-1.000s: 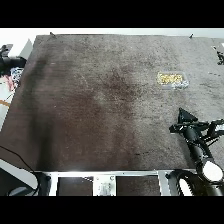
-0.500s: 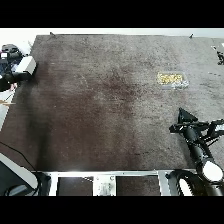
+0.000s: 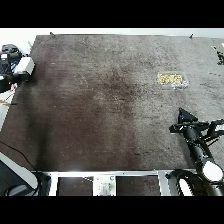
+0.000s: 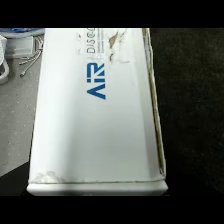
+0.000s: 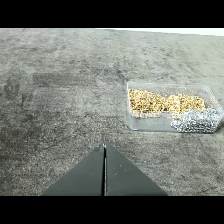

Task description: Fold the box and place the chain.

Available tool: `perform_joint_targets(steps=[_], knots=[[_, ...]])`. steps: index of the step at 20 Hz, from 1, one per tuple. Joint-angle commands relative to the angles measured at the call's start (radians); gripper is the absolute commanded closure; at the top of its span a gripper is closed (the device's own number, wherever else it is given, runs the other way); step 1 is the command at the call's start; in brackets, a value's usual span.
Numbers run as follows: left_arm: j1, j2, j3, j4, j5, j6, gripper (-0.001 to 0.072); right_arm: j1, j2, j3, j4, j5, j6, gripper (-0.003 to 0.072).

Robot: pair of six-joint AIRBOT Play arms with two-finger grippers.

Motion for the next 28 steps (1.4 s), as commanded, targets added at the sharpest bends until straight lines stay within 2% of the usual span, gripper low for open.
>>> perform_joint_targets(steps=[1, 7, 12, 13, 14, 15, 22, 28], knots=[[0.001, -0.001, 0.0, 0.001, -0.016, 0.032, 0.0696, 0.0, 0.0, 0.0, 0.0, 0.0, 0.0, 0.0672], [0.001, -0.029, -0.001, -0.004, -0.067, 0.059, 0.0698, 0.0, 0.0, 0.0, 0.0, 0.0, 0.0, 0.0672], [0.002, -0.041, -0.001, -0.004, -0.063, 0.051, 0.0695, 0.0, 0.0, 0.0, 0.0, 0.0, 0.0, 0.0672], [0.002, -0.039, -0.001, -0.004, -0.063, 0.052, 0.0561, 0.0, 0.0, 0.0, 0.0, 0.0, 0.0, 0.0672], [0.002, -0.037, 0.002, -0.004, -0.063, 0.051, 0.0193, 0.0, 0.0, 0.0, 0.0, 0.0, 0.0, 0.0672], [0.001, -0.034, 0.003, -0.008, -0.048, 0.05, -0.0008, 0.0, 0.0, 0.0, 0.0, 0.0, 0.0, 0.0672], [0.002, 0.08, 0.01, -0.007, -0.086, 0.037, 0.0007, 0.0, 0.0, 0.0, 0.0, 0.0, 0.0, 0.0672], [0.002, 0.295, 0.01, -0.005, -0.149, -0.01, 0.0018, 0.0, 0.0, 0.0, 0.0, 0.0, 0.0, 0.0672]])
